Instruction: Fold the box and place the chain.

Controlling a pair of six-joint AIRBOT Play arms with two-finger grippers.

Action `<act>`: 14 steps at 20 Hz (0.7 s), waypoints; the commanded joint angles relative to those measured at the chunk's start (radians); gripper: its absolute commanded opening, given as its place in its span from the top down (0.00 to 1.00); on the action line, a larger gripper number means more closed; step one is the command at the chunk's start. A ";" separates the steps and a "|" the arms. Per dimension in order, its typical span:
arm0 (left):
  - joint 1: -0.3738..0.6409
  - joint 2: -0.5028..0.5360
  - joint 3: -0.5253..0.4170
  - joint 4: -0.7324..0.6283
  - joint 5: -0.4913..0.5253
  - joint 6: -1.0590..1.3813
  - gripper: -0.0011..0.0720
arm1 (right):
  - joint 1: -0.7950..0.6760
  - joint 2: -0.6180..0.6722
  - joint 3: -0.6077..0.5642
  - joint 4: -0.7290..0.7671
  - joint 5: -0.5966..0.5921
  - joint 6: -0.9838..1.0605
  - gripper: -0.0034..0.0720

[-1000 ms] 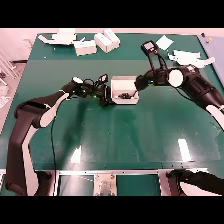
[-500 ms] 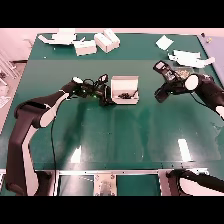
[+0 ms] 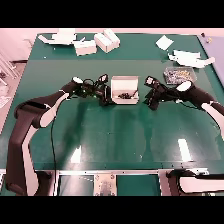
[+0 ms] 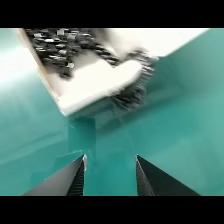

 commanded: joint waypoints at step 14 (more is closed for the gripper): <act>0.001 0.001 0.001 0.000 0.001 0.001 0.51 | 0.000 -0.184 0.148 0.192 0.034 -0.319 0.44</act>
